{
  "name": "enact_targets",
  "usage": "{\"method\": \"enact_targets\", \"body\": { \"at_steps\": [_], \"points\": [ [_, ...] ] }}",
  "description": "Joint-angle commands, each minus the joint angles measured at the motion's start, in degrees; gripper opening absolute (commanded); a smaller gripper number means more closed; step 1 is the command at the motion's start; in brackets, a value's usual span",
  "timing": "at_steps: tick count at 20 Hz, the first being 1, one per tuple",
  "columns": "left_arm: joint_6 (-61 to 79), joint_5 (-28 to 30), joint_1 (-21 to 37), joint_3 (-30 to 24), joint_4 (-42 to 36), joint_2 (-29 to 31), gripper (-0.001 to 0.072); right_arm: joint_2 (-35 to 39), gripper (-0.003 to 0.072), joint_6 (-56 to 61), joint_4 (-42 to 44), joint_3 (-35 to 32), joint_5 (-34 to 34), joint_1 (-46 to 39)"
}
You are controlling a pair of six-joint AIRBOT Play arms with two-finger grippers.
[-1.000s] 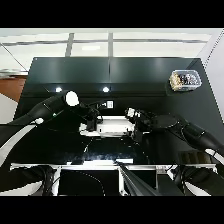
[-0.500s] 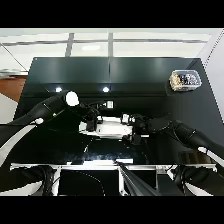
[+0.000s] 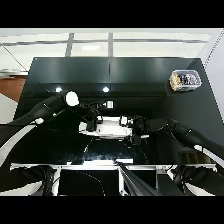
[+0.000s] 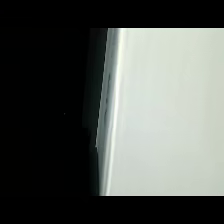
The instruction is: Fold the box and place the chain.
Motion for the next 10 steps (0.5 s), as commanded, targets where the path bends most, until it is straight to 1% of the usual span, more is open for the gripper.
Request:
{"method": "enact_targets", "body": {
  "at_steps": [1, 10],
  "points": [
    [0.0, -0.1, 0.0, 0.0, 0.0, 0.0, 0.0031, -0.6, 0.0607, 0.0, -0.4, 0.0, 0.6, 0.0],
    [0.0, -0.1, 0.0, 0.0, 0.0, 0.0, 0.0031, -1.6, 0.0606, 0.0, -0.7, 0.0, 0.9, 0.2]
  ]
}}
